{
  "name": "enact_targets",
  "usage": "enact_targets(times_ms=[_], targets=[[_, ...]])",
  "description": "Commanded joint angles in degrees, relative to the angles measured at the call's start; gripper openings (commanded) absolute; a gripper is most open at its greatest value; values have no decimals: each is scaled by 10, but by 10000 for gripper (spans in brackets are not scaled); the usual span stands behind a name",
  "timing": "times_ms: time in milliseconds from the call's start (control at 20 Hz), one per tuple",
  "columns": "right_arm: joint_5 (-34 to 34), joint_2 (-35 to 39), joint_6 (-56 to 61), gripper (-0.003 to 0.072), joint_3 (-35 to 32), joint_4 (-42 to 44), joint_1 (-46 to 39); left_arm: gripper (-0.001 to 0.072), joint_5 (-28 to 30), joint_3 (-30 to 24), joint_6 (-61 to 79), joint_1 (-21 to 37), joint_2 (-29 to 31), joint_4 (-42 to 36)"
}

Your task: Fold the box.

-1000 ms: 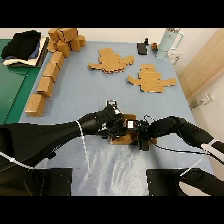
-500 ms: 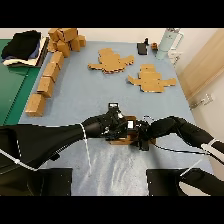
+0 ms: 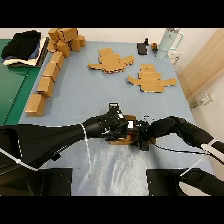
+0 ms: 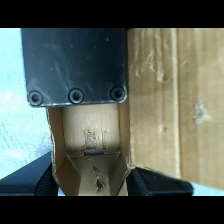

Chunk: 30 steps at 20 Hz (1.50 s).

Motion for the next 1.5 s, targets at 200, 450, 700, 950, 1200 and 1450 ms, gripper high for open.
enact_targets(times_ms=[200,450,700,950,1200,1450], targets=[[1,0,0,509,0,0,0,364,-1,0,2,1,0,0],[1,0,0,509,0,0,0,364,0,0,2,1,0,0],[1,0,0,509,0,0,0,17,2,0,2,0,0,0],[1,0,0,509,0,0,0,19,1,0,2,0,0,0],[1,0,0,509,0,0,0,368,-6,0,-1,1,0,0],[1,0,0,509,0,0,0,370,-5,8,0,1,0,-12]])
